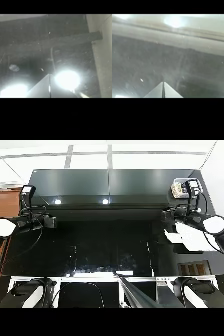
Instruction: Fold the box and place the chain.
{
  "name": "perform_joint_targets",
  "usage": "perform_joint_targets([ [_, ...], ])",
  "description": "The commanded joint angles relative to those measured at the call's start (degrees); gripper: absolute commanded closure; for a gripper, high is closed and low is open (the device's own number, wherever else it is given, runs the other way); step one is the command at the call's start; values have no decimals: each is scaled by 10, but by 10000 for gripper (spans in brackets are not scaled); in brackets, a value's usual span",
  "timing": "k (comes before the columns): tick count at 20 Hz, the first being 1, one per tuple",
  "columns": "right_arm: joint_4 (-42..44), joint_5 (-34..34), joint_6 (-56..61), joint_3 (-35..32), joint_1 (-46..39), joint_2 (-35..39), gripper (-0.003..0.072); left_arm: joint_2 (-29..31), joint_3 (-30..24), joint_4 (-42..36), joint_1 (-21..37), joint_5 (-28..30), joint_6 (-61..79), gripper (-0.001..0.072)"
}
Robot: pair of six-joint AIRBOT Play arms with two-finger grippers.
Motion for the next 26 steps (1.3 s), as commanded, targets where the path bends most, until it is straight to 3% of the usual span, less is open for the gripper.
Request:
perform_joint_targets([
  [1, 33, -71, 0, 0, 0, 0, 354, -3, 0, -34, 0, 39, 0, 684],
  [2, 30, -90, 0, 0, 0, -1, -34, -10, 0, -39, 0, 70, 0, 598],
  [3, 19, -94, 4, 0, -3, -1, -34, -19, 0, -43, 0, 90, 0, 240],
  [4, -9, -84, 26, 2, -19, -1, -34, -26, 0, -43, 0, 97, -1, 1],
  [7, -245, 7, 257, 43, -177, -12, -34, -34, 0, -43, 0, 78, 0, 1],
  [9, -326, 75, 282, 82, -342, -45, -34, -34, 0, -43, 0, 55, -1, 1],
  [11, -311, 130, 268, 118, -490, -93, -34, -34, 0, -43, 0, 37, -1, 1],
  [14, -219, 221, 97, 194, -629, -193, -34, -35, 0, -43, 0, 22, -12, 1],
  [17, -177, 359, -40, 290, -654, -320, -34, -35, 0, -48, 0, 22, -15, 1],
  [19, -172, 409, -82, 325, -639, -380, -34, -35, 0, -60, 0, 22, -15, 1],
  [26, -165, 398, -162, 349, -584, -428, -34, -35, 0, -117, 0, 13, -15, 4],
])
